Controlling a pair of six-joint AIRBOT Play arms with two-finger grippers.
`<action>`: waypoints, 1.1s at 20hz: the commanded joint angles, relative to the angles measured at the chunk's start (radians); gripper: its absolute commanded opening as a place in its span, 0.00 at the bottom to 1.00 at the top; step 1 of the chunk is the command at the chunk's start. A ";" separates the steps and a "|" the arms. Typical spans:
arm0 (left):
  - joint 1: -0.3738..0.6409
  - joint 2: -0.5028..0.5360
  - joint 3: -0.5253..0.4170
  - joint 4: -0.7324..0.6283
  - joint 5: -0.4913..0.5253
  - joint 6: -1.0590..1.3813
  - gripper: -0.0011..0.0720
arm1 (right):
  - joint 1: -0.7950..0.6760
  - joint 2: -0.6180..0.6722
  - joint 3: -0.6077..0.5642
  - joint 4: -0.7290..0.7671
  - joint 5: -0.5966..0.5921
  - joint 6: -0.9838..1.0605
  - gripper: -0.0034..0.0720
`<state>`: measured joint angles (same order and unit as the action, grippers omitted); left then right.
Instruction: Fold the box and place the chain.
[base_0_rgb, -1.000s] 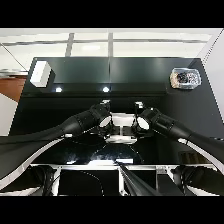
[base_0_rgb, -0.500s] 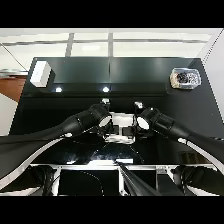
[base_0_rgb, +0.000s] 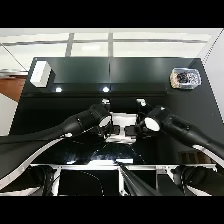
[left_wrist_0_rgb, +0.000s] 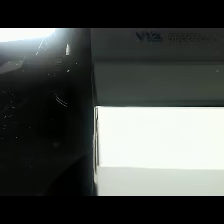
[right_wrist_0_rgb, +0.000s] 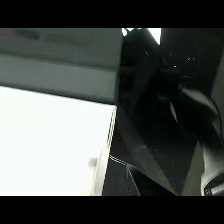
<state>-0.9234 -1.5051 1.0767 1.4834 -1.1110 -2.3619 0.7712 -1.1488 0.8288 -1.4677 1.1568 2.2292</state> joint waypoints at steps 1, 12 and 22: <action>0.000 0.000 0.000 0.000 -0.002 0.000 0.06 | -0.031 0.144 0.001 -0.013 0.036 -0.087 0.55; 0.000 0.000 0.000 -0.001 0.001 0.000 0.06 | -0.651 0.296 -0.027 -0.613 -0.097 -0.177 0.67; 0.001 0.000 0.000 -0.002 0.001 0.000 0.06 | -0.906 -0.382 0.495 -0.372 -0.336 -0.271 0.97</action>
<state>-0.9234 -1.5051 1.0767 1.4811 -1.1080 -2.3619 -0.1040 -1.3273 1.1236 -1.8793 0.8188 1.9762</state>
